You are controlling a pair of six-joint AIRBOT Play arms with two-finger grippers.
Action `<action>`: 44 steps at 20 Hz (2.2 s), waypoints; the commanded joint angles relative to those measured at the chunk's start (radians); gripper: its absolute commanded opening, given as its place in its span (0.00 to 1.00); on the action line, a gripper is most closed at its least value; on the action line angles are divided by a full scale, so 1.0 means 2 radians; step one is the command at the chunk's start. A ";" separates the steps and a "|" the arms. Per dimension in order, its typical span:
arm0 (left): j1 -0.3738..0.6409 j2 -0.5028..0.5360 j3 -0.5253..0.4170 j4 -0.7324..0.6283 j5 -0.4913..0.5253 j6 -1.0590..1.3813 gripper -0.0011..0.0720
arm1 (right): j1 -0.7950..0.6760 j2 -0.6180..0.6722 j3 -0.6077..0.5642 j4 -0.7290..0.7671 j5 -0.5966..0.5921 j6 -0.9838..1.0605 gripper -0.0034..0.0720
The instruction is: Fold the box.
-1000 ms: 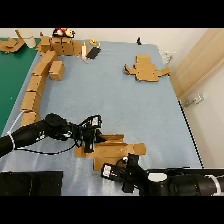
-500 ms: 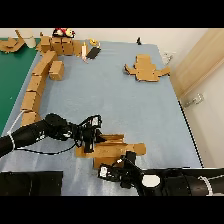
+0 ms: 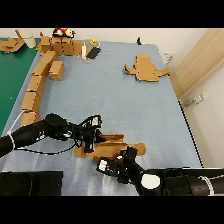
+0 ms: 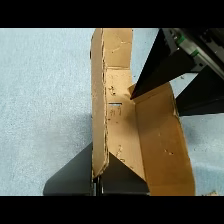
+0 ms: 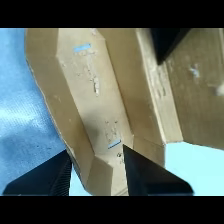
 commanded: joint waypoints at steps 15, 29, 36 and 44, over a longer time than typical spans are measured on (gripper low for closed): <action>0.000 0.000 0.000 0.000 0.000 0.000 0.04 | -0.072 0.080 -0.044 0.003 0.082 -0.042 0.99; 0.000 0.000 0.000 0.000 0.000 0.000 0.03 | -0.155 0.185 -0.088 0.049 0.112 -0.131 0.99; 0.000 0.000 0.000 0.000 0.000 0.000 0.03 | -0.323 0.183 -0.093 0.286 0.212 -0.435 0.99; 0.000 0.000 0.000 0.000 0.000 0.000 0.03 | -0.481 0.127 -0.085 0.624 0.160 -0.847 0.99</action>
